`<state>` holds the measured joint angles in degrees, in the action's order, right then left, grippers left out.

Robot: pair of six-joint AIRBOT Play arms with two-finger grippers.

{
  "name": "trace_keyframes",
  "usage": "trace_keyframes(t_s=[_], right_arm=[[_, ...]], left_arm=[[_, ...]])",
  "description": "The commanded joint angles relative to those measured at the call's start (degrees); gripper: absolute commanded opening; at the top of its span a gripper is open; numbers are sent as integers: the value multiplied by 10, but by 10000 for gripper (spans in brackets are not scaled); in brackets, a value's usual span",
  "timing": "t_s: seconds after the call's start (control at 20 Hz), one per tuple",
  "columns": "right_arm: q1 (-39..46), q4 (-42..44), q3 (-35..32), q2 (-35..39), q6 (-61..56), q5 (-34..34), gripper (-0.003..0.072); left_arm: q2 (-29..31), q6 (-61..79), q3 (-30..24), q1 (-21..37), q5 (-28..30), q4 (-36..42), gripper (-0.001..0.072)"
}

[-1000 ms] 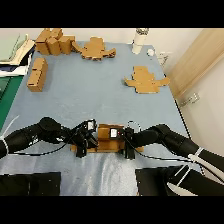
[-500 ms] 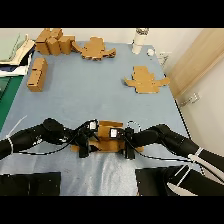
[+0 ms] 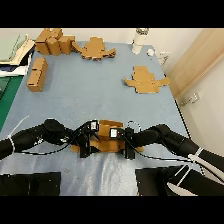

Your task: Fold the box.

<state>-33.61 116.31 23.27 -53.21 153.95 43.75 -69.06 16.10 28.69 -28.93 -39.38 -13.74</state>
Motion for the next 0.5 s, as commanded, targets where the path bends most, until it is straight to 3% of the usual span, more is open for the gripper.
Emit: trace_keyframes(t_s=[0.0, 0.15, 0.2, 0.3, 0.35, 0.45], right_arm=[[-1, 0, 0, 0, 0, 0, 509], [-1, 0, 0, 0, 0, 0, 509], [-1, 0, 0, 0, 0, 0, 509], [-1, 0, 0, 0, 0, 0, 509], [-1, 0, 0, 0, 0, 0, 509], [-1, 0, 0, 0, 0, 0, 509]], left_arm=[[0, -1, 0, 0, -1, -1, 693], [0, -11, 1, 0, -1, -2, 692], [4, -25, 1, 0, -1, -5, 650], [23, -50, 3, 1, 1, -35, 97], [37, -67, 3, 1, 5, -57, 16], [68, -165, 3, 1, 26, -117, 16]])
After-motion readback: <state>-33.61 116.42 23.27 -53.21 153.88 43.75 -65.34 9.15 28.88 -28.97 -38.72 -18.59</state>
